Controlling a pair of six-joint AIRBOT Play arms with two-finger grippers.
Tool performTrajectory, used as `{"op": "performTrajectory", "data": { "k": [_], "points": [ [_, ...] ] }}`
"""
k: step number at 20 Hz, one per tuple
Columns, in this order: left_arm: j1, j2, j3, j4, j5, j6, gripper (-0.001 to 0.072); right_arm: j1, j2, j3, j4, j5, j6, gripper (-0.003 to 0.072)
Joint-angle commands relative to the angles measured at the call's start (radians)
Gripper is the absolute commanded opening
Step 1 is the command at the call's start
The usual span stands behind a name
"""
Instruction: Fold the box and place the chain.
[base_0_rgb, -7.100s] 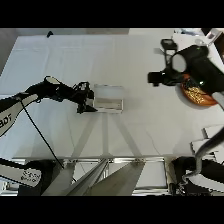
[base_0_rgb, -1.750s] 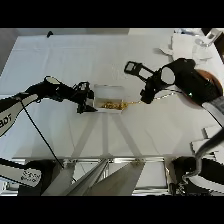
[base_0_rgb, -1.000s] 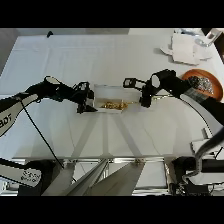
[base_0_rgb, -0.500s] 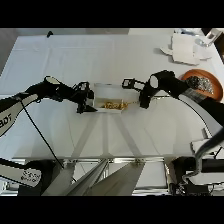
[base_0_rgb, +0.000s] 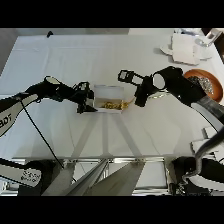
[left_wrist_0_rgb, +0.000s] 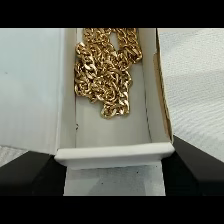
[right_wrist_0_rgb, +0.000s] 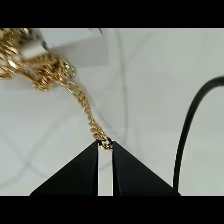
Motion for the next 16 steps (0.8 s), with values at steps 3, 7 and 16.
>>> {"op": "performTrajectory", "data": {
  "k": [3,7,16],
  "points": [
    [0.000,0.001,0.001,0.000,0.001,0.000,0.0154,0.090,0.060,0.000,0.195,0.008,0.023,0.0011],
    [0.000,0.001,0.001,0.000,0.001,0.000,0.0154,0.137,0.060,0.001,0.349,-0.051,0.023,0.0011],
    [0.000,0.000,0.001,0.000,0.001,0.000,0.0154,0.187,0.059,0.017,0.613,-0.399,0.022,0.0006]
  ]
}}
